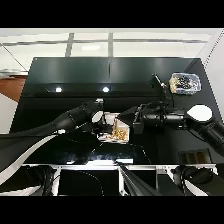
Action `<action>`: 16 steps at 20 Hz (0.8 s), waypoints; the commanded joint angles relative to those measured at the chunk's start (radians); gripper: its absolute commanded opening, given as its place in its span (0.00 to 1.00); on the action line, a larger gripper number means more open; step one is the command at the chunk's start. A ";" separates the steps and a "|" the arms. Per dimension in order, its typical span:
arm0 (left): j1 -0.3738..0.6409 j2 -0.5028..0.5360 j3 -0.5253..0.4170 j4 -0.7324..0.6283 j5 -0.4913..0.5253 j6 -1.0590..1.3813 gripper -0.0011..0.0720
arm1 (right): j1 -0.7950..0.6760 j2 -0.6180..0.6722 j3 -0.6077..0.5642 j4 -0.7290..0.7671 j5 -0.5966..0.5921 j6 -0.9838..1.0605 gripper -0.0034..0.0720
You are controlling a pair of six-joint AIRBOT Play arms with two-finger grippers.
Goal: Fold the box and place the chain.
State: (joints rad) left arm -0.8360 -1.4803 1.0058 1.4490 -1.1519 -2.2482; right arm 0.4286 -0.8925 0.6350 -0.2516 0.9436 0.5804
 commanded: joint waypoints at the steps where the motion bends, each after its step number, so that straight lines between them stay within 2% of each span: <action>1: -0.001 0.000 0.000 0.000 -0.002 0.000 0.06 | -0.001 0.000 0.000 -0.085 -0.028 0.000 0.13; 5: 0.000 0.000 0.000 0.000 -0.002 0.000 0.06 | -0.001 0.000 0.001 -0.113 -0.028 0.007 0.13; 6: 0.000 0.000 0.000 0.000 -0.002 0.000 0.06 | -0.001 0.000 0.000 -0.113 -0.029 0.007 0.16; 8: 0.000 0.000 0.000 0.000 -0.002 0.000 0.06 | -0.003 0.000 0.001 -0.113 -0.043 0.007 0.51; 11: 0.003 0.000 0.001 0.001 -0.012 0.000 0.06 | -0.064 0.001 0.001 -0.112 -0.013 0.007 0.55; 16: 0.003 0.001 0.005 -0.002 0.007 -0.055 0.06 | -0.283 0.011 0.001 -0.113 0.213 0.038 0.53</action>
State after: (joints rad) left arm -0.8341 -1.4803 1.0080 1.4490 -1.1557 -2.2753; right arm 0.2501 -0.8860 0.6350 -0.3634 1.0260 0.5964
